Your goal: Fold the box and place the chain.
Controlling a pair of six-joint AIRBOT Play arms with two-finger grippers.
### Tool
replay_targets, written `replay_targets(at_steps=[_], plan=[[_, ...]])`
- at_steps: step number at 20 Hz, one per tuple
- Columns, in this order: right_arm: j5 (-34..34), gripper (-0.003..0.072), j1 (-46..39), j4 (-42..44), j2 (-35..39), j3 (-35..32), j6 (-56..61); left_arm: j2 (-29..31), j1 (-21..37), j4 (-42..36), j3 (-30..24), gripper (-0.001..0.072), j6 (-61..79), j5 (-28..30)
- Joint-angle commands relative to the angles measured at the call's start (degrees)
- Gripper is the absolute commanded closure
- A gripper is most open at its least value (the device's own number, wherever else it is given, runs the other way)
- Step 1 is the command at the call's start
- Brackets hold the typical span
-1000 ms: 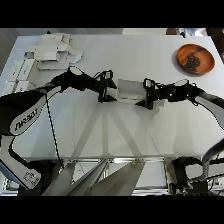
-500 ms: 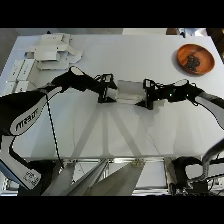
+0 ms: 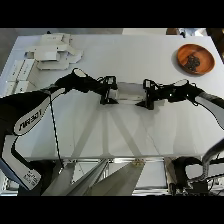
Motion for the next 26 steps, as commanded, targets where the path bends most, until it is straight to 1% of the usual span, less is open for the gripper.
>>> replay_targets(at_steps=[1, 3, 4, 5, 11, 12, 13, 14, 26], plan=[[-0.1, 0.0187, 0.0, 0.2, 0.0, 0.1, 0.2, -0.2, -0.6, 0.1, 0.0, -0.0011, 0.3, -0.8], [-0.1, 0.0187, 0.0, 0.2, 0.0, 0.1, 0.2, -0.2, -0.6, 0.1, 0.0, -0.0008, 0.2, -1.9], [-0.1, 0.0187, 0.0, 0.2, 0.0, 0.1, 0.2, -0.2, -0.6, 0.2, 0.0, 0.0010, 0.2, -2.1], [-0.1, 0.0187, 0.0, 0.2, 0.0, 0.1, 0.2, -0.2, -0.6, 0.2, 0.0, 0.0044, 0.2, -2.1], [-0.1, 0.0187, 0.0, 0.2, 0.0, 0.1, 0.2, -0.2, -1.2, 0.9, 0.0, 0.0056, -1.7, -0.3], [-0.1, 0.0187, 0.0, 0.2, 0.0, 0.1, 0.2, -0.2, -1.3, 1.4, 0.0, 0.0078, -2.2, -0.4], [-0.1, 0.0187, 0.0, 0.2, 0.0, 0.1, 0.2, -0.2, -1.4, 2.3, 0.1, 0.0116, -2.8, -0.5], [-0.1, 0.0187, 0.0, 0.2, 0.0, 0.1, 0.2, -0.2, -1.4, 2.7, 0.1, 0.0128, -2.7, -0.8], [-0.1, 0.0187, 0.0, 0.2, 0.0, 0.1, 0.2, -0.2, -1.5, 2.7, 0.1, 0.0126, -2.7, -0.8]])
